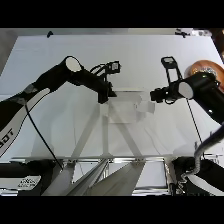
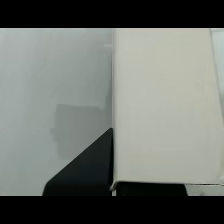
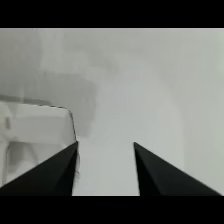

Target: Fold the box and place the chain.

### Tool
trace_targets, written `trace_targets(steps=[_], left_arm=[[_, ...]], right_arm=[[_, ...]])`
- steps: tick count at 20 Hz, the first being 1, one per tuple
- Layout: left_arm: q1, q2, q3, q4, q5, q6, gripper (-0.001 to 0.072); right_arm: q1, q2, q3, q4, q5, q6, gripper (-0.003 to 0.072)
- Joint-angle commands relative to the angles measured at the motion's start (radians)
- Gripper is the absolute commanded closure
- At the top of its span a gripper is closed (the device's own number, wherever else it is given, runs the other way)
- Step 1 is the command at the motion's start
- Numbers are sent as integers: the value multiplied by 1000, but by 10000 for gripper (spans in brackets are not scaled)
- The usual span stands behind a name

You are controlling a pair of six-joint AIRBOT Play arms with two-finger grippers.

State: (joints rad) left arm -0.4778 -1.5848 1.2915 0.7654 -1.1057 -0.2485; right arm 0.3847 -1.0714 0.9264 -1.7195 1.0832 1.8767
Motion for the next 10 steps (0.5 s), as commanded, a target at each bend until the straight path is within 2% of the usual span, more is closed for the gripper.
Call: trace_targets(steps=[1, 3, 5, 7, 10], left_arm=[[-11, 81, 0, 104, -40, -46, 708], [-30, 100, -22, 99, -49, -48, 709], [-63, 120, -94, 90, 16, -47, 710], [-99, 138, -207, 43, 135, -5, 710], [-163, 155, -371, -28, 375, 48, 709]], right_arm=[[0, 135, 0, -58, 87, -16, 217], [-1, 207, 0, -65, 125, -39, 217], [-1, 270, 0, -72, 154, -46, 217], [-1, 309, 0, -86, 185, -45, 217], [0, 319, 0, -84, 224, -45, 217]])
